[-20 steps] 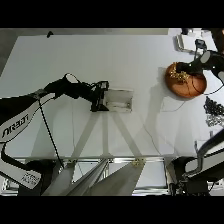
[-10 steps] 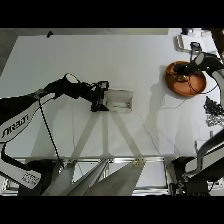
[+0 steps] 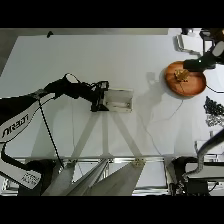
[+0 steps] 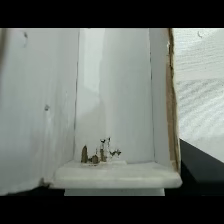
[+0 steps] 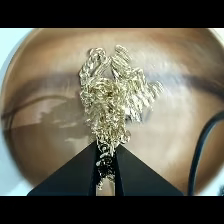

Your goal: Fold the box and place the chain.

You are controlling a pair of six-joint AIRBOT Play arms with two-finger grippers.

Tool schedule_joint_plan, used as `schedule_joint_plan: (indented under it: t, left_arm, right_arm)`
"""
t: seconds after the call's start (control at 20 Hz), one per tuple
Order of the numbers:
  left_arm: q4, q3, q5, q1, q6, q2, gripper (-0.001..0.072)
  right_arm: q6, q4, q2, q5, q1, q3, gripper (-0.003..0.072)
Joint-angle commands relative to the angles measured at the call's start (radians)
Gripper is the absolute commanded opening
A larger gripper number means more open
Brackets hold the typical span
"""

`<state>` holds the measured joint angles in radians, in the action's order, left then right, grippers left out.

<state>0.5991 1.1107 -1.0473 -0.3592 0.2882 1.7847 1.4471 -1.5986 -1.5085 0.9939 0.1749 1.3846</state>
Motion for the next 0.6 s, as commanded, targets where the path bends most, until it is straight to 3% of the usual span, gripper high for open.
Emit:
schedule_joint_plan:
  t: [0.0,0.3,0.55]
  left_arm:
    - [0.000,0.000,0.000,0.000,0.000,0.000,0.0158]
    - [0.000,-0.001,0.000,0.000,0.000,0.000,0.0158]
    - [0.000,0.000,0.000,0.000,0.000,0.000,0.0158]
  right_arm:
    - [-0.016,0.000,0.217,0.033,-0.005,-0.175,0.0006]
    - [-0.047,0.003,0.561,0.077,-0.161,-0.482,0.0006]
    - [-0.046,0.070,0.590,0.132,-0.385,-0.492,0.0007]
